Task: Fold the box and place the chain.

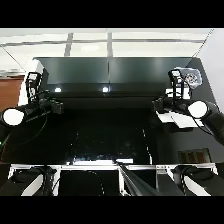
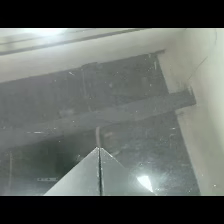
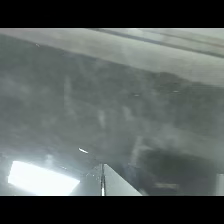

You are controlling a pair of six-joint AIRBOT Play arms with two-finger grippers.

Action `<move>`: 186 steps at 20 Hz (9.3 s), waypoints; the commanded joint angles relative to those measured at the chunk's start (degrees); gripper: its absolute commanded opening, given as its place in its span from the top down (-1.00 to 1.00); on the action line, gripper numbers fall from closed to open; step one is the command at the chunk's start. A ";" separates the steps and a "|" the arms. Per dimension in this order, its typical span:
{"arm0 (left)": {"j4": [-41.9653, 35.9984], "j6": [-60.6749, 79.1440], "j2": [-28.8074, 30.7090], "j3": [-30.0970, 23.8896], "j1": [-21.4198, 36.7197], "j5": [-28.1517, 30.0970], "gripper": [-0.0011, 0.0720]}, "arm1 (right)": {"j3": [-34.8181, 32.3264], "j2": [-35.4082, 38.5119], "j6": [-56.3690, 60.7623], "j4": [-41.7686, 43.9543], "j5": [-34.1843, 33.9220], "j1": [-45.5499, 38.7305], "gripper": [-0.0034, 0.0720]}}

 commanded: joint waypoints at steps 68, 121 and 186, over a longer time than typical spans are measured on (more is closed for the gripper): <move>-40.81 27.69 -45.53 20.46 -2.89 -46.18 -0.95 | -22.18 14.40 -22.62 42.64 -7.91 7.21 0.88; -24.04 72.67 -27.32 9.31 -20.41 -16.09 0.89 | -10.67 2.38 -56.13 8.37 14.99 21.09 -0.92; -24.09 72.41 -27.36 9.31 -20.39 -17.44 0.88 | -3.56 -18.16 -83.49 27.36 7.69 17.07 -0.84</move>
